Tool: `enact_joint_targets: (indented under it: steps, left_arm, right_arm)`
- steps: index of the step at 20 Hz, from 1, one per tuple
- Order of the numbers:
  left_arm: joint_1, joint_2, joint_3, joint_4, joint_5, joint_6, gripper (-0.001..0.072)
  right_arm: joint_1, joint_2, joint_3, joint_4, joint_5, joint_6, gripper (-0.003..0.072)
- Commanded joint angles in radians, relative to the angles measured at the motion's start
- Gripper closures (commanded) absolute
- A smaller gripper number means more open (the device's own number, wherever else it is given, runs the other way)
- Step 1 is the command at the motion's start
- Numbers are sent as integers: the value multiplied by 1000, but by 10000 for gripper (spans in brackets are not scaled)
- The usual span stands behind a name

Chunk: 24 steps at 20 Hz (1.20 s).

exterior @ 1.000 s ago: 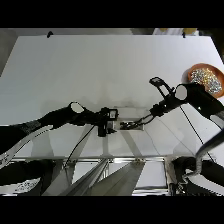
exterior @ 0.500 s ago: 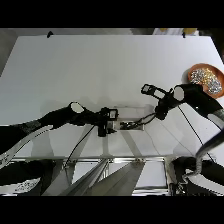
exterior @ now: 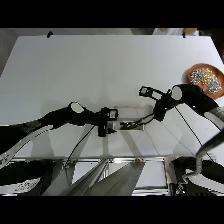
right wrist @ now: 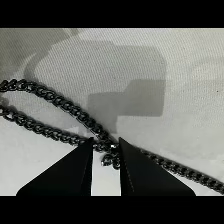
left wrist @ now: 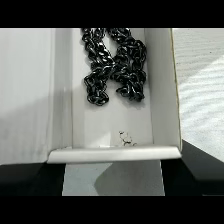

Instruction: Fold the box and place the chain.

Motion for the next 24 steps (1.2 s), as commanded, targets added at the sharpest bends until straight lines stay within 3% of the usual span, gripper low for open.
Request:
enact_joint_targets:
  steps: [1, 16, 17, 19, 24]
  left_arm:
    - [1, 1, 0, 0, 0, 0, 435]
    - [1, 1, 0, 0, 0, 0, 435]
    - [1, 1, 0, 0, 0, 0, 435]
    - [1, 1, 0, 0, 0, 0, 435]
    - [1, 1, 0, 0, 0, 0, 435]
  right_arm:
    - [1, -5, -1, 3, 0, -9, 530]
    - [1, -39, -2, -5, -2, -59, 532]
    - [1, -43, -2, -7, 3, -55, 540]
    - [1, -46, -2, -14, 23, -55, 642]
    - [1, -35, -2, -61, 51, 25, 669]
